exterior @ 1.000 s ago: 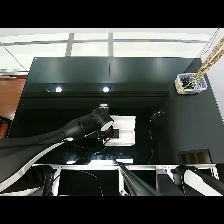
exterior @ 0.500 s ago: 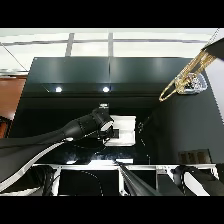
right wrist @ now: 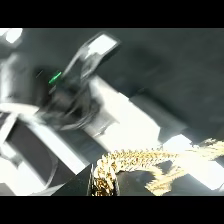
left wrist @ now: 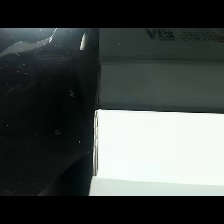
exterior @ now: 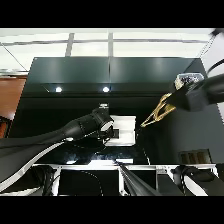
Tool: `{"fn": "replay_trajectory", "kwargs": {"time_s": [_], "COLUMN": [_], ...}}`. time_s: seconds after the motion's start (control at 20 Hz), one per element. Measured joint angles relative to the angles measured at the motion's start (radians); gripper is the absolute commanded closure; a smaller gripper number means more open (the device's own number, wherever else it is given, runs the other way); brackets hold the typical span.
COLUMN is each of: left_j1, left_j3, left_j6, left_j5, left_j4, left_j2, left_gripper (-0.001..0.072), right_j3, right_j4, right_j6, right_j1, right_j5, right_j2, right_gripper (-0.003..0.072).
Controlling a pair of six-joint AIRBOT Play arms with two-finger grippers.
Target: Fold the box and place the chain.
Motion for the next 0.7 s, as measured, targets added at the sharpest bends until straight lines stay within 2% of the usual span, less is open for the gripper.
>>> {"fn": "replay_trajectory", "kwargs": {"time_s": [0.25, 0.7], "left_j1": [0.000, 0.000], "left_j3": [0.000, 0.000], "left_j6": [0.000, 0.000], "left_j5": [0.000, 0.000], "left_j4": [0.000, 0.000], "left_j2": [0.000, 0.000], "left_gripper": [0.0681, 0.0681], "right_j3": [-0.181, -0.312], "right_j4": [0.093, 0.167], "right_j6": [-0.026, -0.044], "right_j1": [0.109, 0.187], "right_j5": [-0.113, -0.265], "right_j2": [0.001, -0.007], "right_gripper": [0.0676, 0.0676]}}
